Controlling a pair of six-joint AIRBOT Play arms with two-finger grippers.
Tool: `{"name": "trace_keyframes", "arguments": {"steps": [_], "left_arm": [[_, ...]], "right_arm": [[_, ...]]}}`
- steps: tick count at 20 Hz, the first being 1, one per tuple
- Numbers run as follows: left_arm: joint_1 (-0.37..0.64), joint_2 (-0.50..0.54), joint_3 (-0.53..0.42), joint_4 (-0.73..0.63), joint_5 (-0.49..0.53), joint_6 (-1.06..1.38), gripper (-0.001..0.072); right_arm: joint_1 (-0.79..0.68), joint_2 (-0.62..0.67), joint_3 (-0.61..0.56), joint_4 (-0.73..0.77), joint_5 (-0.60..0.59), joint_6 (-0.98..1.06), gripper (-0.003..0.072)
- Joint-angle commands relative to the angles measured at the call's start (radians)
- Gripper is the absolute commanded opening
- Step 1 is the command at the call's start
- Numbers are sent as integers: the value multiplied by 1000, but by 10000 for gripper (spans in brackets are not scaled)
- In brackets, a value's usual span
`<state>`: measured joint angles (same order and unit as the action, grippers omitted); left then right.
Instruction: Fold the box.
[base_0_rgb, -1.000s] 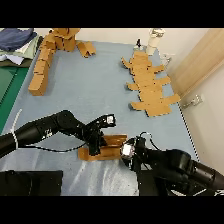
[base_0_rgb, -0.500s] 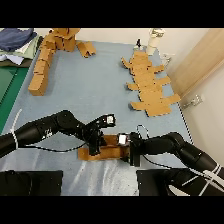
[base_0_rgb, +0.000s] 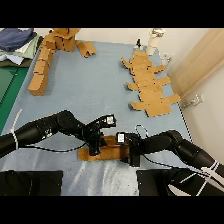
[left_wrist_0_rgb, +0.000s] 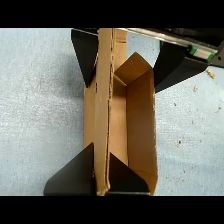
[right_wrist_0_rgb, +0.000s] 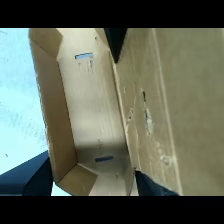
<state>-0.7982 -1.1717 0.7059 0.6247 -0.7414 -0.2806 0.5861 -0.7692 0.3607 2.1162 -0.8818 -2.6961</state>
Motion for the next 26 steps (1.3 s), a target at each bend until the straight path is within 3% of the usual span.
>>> {"name": "trace_keyframes", "arguments": {"steps": [1, 26], "left_arm": [[0, 0, 0, 0, 0, 0, 13], [0, 0, 0, 0, 1, 0, 13]], "right_arm": [[-1, 7, 2, -8, -57, 10, 712], [0, 27, 2, -47, -43, -26, 707]]}}
